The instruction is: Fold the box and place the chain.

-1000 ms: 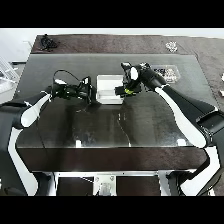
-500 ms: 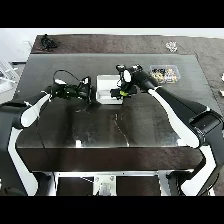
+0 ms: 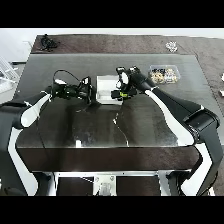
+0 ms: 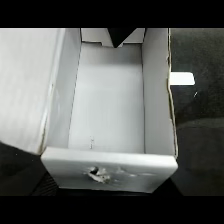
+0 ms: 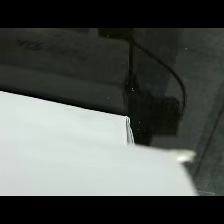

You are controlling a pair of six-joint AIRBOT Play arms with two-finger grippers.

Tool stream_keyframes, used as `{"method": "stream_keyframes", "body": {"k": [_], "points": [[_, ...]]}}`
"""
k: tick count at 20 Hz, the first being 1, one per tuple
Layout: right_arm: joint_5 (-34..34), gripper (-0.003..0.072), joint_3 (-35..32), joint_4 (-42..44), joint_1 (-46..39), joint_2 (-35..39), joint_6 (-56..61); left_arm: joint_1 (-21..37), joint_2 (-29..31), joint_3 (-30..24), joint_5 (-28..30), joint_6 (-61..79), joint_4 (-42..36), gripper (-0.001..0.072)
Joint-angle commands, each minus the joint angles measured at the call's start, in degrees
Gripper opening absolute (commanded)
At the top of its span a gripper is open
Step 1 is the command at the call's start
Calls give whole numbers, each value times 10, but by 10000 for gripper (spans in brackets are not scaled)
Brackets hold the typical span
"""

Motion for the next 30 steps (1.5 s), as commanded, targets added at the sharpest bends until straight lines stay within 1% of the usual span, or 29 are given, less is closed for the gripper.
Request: {"method": "stream_keyframes", "body": {"k": [1,3,4,5,12,13,14,15,16,18,19,21,22,25,26,30], "points": [[1,229,10,-18,0,-3,14,0,0,0,1,-1,0,367],[-5,130,23,-18,0,-3,14,0,0,0,1,-1,0,367],[-10,62,28,-18,0,-3,14,0,0,0,1,-1,0,367],[-15,15,32,-17,0,-3,14,0,0,0,1,-1,0,367],[-12,14,33,-2,0,-5,14,0,0,0,1,-1,0,367],[-12,32,33,-1,0,-5,14,0,0,0,1,-1,0,368],[-12,139,33,-1,0,-5,14,0,0,0,1,-1,0,367],[-12,204,33,-1,-1,-5,14,0,0,0,1,-1,0,367],[-11,224,33,-1,-3,-4,15,0,0,0,1,-1,0,367],[6,335,33,-1,-7,-4,23,0,0,0,1,-1,0,367],[17,341,34,-3,-12,-4,22,0,0,0,1,-1,0,367],[22,402,34,-2,-22,1,22,0,0,0,1,-1,0,367],[21,411,37,-3,-27,7,18,0,0,0,1,-1,0,368],[8,412,53,-2,-36,29,-24,0,0,0,1,-1,0,367],[4,434,57,0,-36,40,-36,0,0,0,1,-1,0,367],[-2,435,59,3,-47,96,-105,0,0,0,1,-1,0,368]]}}
